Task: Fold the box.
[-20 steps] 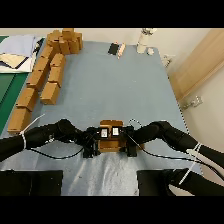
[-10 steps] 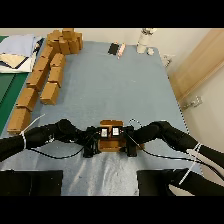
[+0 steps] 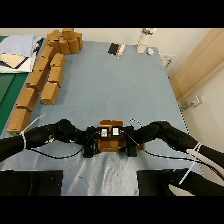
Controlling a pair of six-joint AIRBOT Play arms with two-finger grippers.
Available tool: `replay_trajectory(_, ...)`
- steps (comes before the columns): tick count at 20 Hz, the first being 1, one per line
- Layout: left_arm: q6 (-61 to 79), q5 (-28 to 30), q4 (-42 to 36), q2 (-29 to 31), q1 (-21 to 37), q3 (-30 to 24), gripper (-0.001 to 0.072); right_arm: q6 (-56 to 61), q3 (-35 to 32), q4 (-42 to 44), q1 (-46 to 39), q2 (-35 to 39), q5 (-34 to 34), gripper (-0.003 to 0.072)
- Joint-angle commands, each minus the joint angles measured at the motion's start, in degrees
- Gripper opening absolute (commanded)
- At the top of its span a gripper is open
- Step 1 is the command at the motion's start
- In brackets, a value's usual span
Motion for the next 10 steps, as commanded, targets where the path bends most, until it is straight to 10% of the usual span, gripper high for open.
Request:
replay_trajectory(1,0.00,0.04,0.00,-0.02,0.00,0.00,0.0410,0.02,0.00,0.00,0.00,0.04,0.02,0.0449)
replay_trajectory(8,0.00,0.04,0.00,-0.04,0.00,0.00,0.0410,0.02,0.00,0.55,0.00,0.04,0.09,0.0452)
replay_trajectory(10,0.00,0.04,0.00,-0.04,0.00,0.00,0.0410,1.46,0.35,0.94,0.00,0.37,-0.11,0.0715)
